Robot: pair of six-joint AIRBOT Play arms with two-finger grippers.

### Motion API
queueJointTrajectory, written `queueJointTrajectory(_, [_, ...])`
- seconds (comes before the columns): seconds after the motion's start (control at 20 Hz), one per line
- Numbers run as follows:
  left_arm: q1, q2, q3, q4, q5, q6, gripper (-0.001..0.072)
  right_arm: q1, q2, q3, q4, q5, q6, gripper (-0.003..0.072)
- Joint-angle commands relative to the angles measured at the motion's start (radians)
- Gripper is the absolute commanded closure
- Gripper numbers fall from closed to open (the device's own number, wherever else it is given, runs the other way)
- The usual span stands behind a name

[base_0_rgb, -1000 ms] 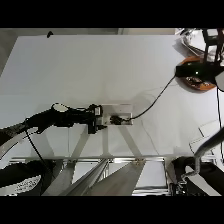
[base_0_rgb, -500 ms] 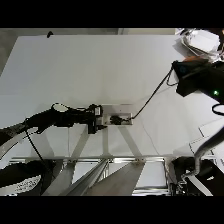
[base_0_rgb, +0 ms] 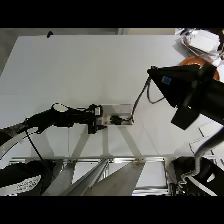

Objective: Fold the box and place the chain.

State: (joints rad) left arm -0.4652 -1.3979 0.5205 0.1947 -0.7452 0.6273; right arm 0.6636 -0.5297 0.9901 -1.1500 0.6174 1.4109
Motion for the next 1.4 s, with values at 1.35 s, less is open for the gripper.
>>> queueJointTrajectory(1.35, [0.0, 0.001, 0.0, 0.0, 0.0, 0.0, 0.0416, 0.116, -0.346, 0.023, -0.092, 0.3, 0.032, 0.0668])
